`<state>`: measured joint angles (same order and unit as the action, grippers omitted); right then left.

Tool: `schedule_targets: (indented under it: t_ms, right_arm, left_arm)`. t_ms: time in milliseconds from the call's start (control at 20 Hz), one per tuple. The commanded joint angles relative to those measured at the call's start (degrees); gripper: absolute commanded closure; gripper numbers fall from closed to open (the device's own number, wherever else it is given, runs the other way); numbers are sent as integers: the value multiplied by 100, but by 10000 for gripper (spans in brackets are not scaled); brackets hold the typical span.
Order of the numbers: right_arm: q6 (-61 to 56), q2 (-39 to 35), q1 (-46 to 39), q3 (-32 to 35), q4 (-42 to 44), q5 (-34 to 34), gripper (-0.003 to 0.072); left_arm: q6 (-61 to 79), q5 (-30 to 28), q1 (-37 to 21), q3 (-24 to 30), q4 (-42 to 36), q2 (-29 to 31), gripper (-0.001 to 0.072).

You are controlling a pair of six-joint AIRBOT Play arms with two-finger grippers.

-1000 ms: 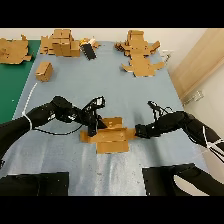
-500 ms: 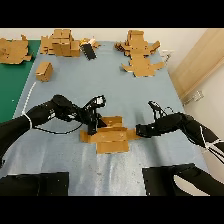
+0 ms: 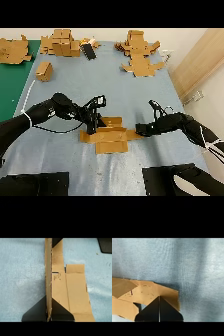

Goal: Fold the box.

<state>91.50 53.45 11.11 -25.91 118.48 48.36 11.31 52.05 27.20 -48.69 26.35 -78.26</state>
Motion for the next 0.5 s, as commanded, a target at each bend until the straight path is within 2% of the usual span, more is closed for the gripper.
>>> schedule_targets:
  t_ms: [0,450]
  right_arm:
    - [0,4,9,4,4,-87,685]
    - [0,4,214,4,-4,-282,686]
  left_arm:
    - [-160,61,-2,-92,151,2,699]
    - [-232,85,68,-103,236,-103,699]
